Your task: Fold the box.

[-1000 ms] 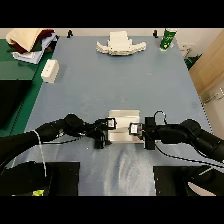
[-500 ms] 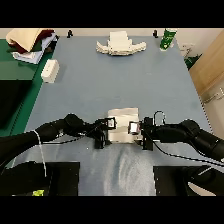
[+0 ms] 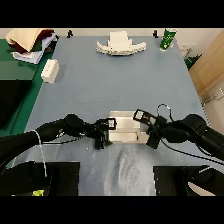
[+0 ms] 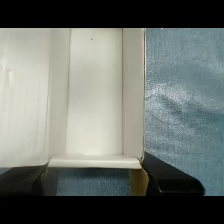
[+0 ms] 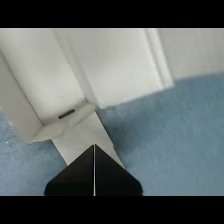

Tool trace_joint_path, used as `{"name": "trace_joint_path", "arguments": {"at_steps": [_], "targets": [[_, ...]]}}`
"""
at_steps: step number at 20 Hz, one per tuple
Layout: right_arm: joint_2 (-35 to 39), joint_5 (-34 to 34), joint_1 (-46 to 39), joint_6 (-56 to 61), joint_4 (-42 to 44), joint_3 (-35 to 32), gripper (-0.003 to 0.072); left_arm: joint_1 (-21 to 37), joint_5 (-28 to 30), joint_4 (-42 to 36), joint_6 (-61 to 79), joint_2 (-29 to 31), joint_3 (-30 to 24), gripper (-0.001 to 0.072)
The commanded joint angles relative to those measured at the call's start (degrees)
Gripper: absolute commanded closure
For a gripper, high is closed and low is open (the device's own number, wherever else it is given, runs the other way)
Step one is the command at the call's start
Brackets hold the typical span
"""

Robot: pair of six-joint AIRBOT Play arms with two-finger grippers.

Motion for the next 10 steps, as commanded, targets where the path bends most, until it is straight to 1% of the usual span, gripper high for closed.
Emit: {"name": "trace_joint_path", "arguments": {"at_steps": [1,2,3,5,6,7,10], "targets": [[0.79,-12.79,-1.44,34.47,-20.63,3.5,0.0683,0.02,0.04,0.04,-0.07,0.02,0.04,0.0201],[0.76,-16.57,-3.17,40.87,-24.46,3.76,0.0683,0.02,0.04,0.04,-0.07,0.02,0.04,0.0201],[0.61,-19.02,-5.88,45.13,-25.46,3.72,0.0683,0.02,0.04,0.07,-0.07,0.02,0.04,0.0201],[-0.44,-19.65,-12.92,47.47,-22.03,3.17,0.0684,0.02,0.07,0.04,-0.07,0.02,0.04,0.0201],[-1.68,-18.99,-17.25,47.32,-17.27,2.99,0.0684,0.02,0.04,0.04,-0.07,0.02,0.04,0.0201],[-3.37,-17.92,-21.4,45.27,-10.64,2.84,0.0684,0.02,0.07,0.04,-0.07,0.02,0.04,0.0201],[-8.79,-13.49,-29.88,29.81,10.54,1.9,0.0685,0.02,0.07,0.04,-0.07,0.02,0.04,0.0201]]}}
